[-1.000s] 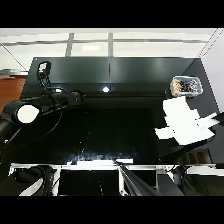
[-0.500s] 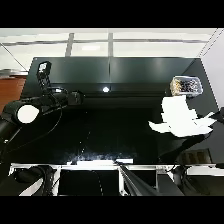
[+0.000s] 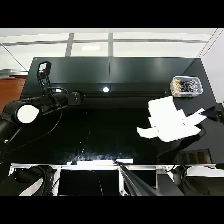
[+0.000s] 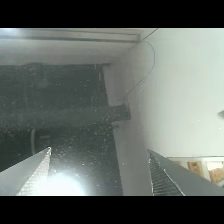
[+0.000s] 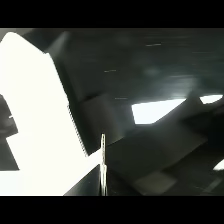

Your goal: Fold the box and place the chain.

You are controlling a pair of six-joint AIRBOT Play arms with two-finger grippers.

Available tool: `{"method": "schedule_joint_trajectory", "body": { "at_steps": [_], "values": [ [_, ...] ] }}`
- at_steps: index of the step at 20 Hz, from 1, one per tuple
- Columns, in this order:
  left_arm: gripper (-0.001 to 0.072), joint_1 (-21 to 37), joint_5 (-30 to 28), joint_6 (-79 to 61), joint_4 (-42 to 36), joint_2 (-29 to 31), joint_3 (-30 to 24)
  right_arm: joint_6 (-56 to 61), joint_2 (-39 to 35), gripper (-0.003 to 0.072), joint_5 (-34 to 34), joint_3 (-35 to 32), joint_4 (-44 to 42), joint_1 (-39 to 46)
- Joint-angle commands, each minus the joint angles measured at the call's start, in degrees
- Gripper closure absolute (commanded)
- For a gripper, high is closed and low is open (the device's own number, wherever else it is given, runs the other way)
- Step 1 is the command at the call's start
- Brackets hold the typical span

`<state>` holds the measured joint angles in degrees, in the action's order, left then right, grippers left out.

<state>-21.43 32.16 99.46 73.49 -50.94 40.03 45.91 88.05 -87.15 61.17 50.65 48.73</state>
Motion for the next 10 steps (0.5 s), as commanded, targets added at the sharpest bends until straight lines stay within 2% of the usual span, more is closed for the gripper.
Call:
{"method": "schedule_joint_trajectory", "body": {
  "at_steps": [1,5,7,10],
  "values": [
    [0.0010,0.0,-0.2,0.0,-0.5,0.0,0.0,9.0,-4.7,0.0666,1.9,-5.1,-2.4,-5.6],
    [0.0010,-0.1,-0.3,0.0,-0.6,0.0,0.0,14.4,-16.6,0.0665,7.4,-13.3,-4.3,-14.5],
    [0.0010,-0.1,0.1,0.0,-1.2,-0.1,0.0,18.1,-25.4,0.0665,13.9,-19.7,-9.5,-17.7],
    [0.0010,-0.1,1.2,0.0,-2.3,-0.5,0.0,19.9,-41.5,0.0665,22.8,-33.3,-20.9,-22.5]
  ]
}}
